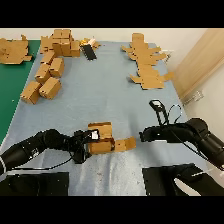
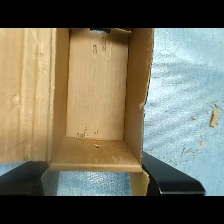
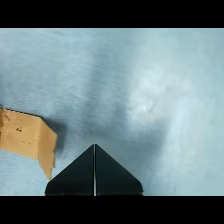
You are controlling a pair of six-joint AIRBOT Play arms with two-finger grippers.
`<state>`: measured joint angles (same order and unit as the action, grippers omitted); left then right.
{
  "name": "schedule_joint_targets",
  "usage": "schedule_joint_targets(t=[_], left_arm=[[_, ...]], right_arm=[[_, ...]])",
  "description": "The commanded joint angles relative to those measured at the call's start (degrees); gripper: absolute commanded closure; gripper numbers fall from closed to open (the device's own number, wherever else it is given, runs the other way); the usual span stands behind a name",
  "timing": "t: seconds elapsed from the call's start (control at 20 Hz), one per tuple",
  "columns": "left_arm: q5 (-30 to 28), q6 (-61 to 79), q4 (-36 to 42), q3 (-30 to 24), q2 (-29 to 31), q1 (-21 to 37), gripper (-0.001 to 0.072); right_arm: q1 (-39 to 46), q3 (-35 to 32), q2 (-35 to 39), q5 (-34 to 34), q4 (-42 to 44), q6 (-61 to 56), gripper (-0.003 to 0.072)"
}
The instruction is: Fold the box.
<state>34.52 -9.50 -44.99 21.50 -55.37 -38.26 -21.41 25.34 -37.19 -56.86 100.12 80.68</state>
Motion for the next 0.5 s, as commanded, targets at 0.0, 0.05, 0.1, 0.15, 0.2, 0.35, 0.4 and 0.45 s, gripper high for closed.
schedule_joint_targets(t=[0.0, 0.05, 0.1, 0.15, 0.2, 0.35, 0.4, 0.45], left_arm=[[0.00, 0.02, -0.02, -0.02, 0.00, 0.02, 0.0285], [-0.02, 0.02, -0.02, -0.02, 0.00, 0.02, 0.0285], [0.00, 0.02, -0.02, -0.02, 0.00, 0.02, 0.0285], [0.00, 0.02, -0.02, -0.02, 0.00, 0.02, 0.0285], [0.00, 0.02, -0.02, -0.02, 0.00, 0.02, 0.0285], [0.00, 0.02, -0.02, -0.02, 0.00, 0.02, 0.0285], [0.00, 0.02, -0.02, -0.02, 0.00, 0.02, 0.0285], [0.00, 0.02, -0.02, -0.02, 0.00, 0.02, 0.0285]], right_arm=[[7.76, -3.06, -3.34, -0.13, 11.98, 4.22, 0.0685], [8.11, -4.02, -5.14, 1.62, 16.15, 7.17, 0.0685], [8.09, -4.74, -7.21, 2.99, 19.74, 9.66, 0.0685], [7.96, -5.01, -9.33, 3.50, 23.12, 12.22, 0.0685], [7.30, -5.01, -11.50, 4.07, 26.27, 14.64, 0.0685], [4.07, -5.01, -14.16, 6.69, 30.88, 17.35, 0.0685], [2.82, -5.01, -14.29, 7.37, 31.41, 17.33, 0.0685], [1.84, -5.01, -14.29, 7.69, 31.76, 17.29, 0.0685]])
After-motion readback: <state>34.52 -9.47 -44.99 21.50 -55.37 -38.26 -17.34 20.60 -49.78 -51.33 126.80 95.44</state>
